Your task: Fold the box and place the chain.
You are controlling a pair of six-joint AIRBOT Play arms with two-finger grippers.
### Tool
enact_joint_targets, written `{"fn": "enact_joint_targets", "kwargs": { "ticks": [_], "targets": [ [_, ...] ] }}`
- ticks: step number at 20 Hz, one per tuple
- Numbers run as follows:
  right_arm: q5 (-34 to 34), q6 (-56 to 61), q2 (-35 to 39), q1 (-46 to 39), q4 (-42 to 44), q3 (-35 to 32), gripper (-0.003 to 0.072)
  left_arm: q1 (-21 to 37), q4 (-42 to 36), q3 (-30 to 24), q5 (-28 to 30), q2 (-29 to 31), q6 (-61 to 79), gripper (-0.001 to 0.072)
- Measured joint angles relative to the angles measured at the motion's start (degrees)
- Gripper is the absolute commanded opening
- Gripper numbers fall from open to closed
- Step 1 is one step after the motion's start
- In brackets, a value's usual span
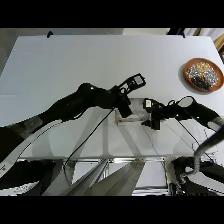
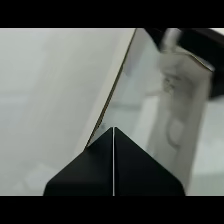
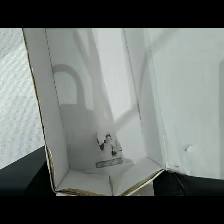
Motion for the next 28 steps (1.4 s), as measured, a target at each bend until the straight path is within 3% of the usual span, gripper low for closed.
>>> {"fn": "enact_joint_targets", "kwargs": {
  "ticks": [2,8,14,23,28],
  "targets": [
    [0.0,0.0,0.0,0.0,0.0,0.0,0.0292,0.7,0.0,0.0,-2.4,-1.9,-2.2,0.0003],
    [0.0,0.0,0.0,0.0,0.0,0.0,0.0292,1.0,0.2,0.0,-2.0,-5.1,-4.6,0.0003],
    [0.0,0.0,0.0,0.0,0.0,0.0,0.0292,1.0,1.2,0.0,-0.3,-3.2,-4.9,0.0003],
    [0.0,0.0,0.0,0.0,0.0,0.0,0.0292,0.9,9.3,-0.2,15.2,6.1,-4.9,0.0002],
    [0.0,0.0,0.0,0.0,0.0,0.0,0.0292,0.5,5.9,-3.6,14.8,6.8,-1.1,0.0003]
  ]
}}
